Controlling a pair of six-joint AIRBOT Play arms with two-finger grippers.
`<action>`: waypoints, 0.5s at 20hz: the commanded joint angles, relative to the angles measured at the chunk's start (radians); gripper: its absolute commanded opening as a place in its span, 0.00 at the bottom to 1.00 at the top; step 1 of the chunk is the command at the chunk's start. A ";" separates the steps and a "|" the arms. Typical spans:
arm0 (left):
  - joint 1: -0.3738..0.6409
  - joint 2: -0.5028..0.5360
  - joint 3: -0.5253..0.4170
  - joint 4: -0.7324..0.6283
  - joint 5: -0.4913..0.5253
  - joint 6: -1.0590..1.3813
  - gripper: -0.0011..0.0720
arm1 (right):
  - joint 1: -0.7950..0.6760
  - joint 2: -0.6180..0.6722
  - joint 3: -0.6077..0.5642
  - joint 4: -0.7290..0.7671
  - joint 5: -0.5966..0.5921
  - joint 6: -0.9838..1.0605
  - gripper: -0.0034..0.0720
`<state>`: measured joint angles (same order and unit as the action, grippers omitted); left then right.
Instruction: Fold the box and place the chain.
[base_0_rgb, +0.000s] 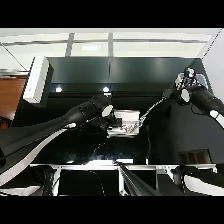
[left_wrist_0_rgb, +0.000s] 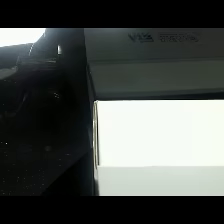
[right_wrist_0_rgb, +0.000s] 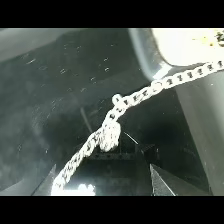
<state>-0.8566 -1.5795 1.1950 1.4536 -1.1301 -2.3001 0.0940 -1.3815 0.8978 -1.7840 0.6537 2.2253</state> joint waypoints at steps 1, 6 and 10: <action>0.000 -0.001 0.000 0.000 0.000 0.000 0.06 | 0.005 -0.060 0.033 -0.018 0.024 0.076 1.00; 0.000 -0.001 0.000 0.000 0.000 0.000 0.06 | 0.005 -0.092 0.033 0.013 0.019 0.075 1.00; 0.000 -0.001 0.000 0.000 0.000 0.000 0.06 | 0.005 -0.097 0.036 0.014 -0.011 0.075 0.57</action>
<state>-0.8566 -1.5795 1.1950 1.4536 -1.1301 -2.3001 0.0978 -1.4704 0.9310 -1.7821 0.6567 2.2959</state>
